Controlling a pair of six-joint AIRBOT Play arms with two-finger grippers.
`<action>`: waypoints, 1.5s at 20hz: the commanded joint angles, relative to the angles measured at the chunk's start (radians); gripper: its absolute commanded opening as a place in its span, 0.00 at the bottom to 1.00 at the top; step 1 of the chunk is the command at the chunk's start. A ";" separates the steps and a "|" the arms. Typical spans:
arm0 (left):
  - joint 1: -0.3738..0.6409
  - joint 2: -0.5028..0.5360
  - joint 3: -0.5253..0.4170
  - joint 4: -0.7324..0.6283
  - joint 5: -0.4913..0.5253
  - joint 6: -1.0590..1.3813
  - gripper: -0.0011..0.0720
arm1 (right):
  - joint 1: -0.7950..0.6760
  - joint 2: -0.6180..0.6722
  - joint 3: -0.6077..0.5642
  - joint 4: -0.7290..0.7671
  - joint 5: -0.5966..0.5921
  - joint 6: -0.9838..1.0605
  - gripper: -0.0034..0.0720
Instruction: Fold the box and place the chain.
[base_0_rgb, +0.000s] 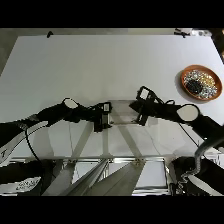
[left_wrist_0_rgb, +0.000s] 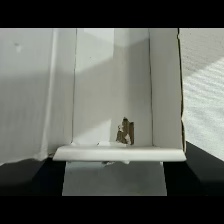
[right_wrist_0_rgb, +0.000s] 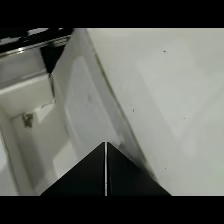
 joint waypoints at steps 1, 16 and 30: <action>0.000 0.000 0.000 0.000 0.000 0.000 0.30 | 0.051 -0.146 0.001 0.048 -0.281 0.272 0.05; 0.000 0.000 0.000 0.000 0.000 0.000 0.30 | -0.100 -0.094 0.103 -0.091 0.136 0.527 0.06; 0.000 0.000 0.000 0.000 0.000 0.000 0.30 | -0.319 -0.058 0.168 -0.465 0.705 -0.046 0.50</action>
